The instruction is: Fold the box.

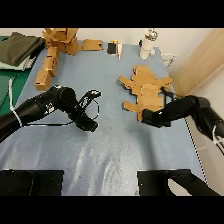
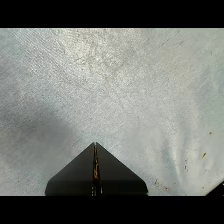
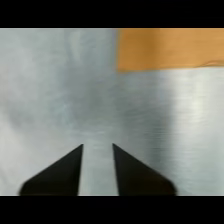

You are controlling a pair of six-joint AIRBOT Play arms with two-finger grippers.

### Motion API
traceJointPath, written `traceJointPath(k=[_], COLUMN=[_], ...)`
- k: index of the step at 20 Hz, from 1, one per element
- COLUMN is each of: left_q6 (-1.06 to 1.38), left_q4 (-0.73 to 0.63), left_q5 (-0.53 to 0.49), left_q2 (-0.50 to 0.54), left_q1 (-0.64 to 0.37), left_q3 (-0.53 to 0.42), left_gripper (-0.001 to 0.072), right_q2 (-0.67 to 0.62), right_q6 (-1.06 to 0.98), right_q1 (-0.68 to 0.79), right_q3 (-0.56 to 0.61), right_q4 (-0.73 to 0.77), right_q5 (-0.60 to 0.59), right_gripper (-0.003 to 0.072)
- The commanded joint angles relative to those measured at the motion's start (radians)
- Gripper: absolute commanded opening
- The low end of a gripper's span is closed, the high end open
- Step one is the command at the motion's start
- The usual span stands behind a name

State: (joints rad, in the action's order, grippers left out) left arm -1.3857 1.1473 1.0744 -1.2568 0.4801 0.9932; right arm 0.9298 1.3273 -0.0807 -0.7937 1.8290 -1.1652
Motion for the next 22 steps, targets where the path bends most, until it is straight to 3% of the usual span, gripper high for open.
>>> traceJointPath(k=[1, 5, 8, 11, 16, 21, 22], left_q6=[0.0, 0.0, 0.0, 0.0, 0.0, 0.0, 0.0], left_q4=[0.0, 0.0, 0.0, -0.003, -0.026, -0.079, -0.086], left_q5=[0.0, -0.007, -0.069, -0.125, -0.146, -0.151, -0.151], left_q2=[0.001, 0.001, 0.001, 0.001, 0.001, 0.001, 0.001], left_q1=[0.0, 0.0, 0.0, 0.0, 0.0, 0.0, 0.001], left_q3=[0.0, 0.0, 0.0, 0.0, 0.0, 0.0, 0.0], left_gripper=[0.0011, 0.0011, 0.0011, 0.001, 0.0011, 0.0011, 0.0011], right_q2=[0.058, 0.213, 0.348, 0.465, 0.588, 0.602, 0.602], right_q6=[0.105, 0.271, 0.408, 0.647, 0.867, 0.996, 1.004], right_q1=[0.221, 0.559, 0.683, 0.704, 0.695, 0.695, 0.695], right_q3=[-0.122, -0.278, -0.3, -0.3, -0.313, -0.366, -0.378], right_q4=[-0.127, -0.134, -0.07, 0.085, 0.228, 0.36, 0.39], right_q5=[-0.112, -0.064, 0.051, 0.117, 0.154, 0.04, 0.008], right_gripper=[0.0452, 0.0456, 0.0455, 0.0455, 0.0455, 0.0429, 0.0374])
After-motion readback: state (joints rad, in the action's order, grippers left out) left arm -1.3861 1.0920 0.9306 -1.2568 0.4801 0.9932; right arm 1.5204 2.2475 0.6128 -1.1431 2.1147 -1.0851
